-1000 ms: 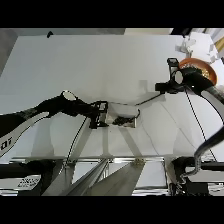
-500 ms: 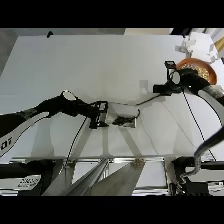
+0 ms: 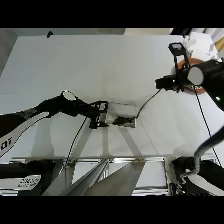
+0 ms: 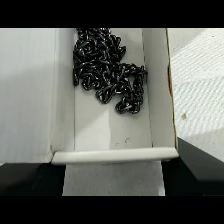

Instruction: Fold the box and place the chain.

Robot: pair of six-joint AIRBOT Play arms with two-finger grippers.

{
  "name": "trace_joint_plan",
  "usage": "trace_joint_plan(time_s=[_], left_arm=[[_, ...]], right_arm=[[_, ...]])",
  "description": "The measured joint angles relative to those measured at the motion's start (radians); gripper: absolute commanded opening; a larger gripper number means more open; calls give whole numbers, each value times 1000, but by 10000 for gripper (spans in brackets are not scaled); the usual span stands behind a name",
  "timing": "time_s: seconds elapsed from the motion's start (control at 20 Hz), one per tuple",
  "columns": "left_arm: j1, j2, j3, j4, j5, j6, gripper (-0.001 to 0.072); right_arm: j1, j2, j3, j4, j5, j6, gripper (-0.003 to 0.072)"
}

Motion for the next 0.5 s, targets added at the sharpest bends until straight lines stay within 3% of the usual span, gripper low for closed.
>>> trace_joint_plan(time_s=[0.25, 0.5], left_arm=[[0, 0, 0, 0, 0, 0, 273], [0, 0, 0, 0, 0, 0, 273]], right_arm=[[203, 221, 0, 69, 96, 0, 18], [393, 300, 0, 143, 88, 62, 18]])
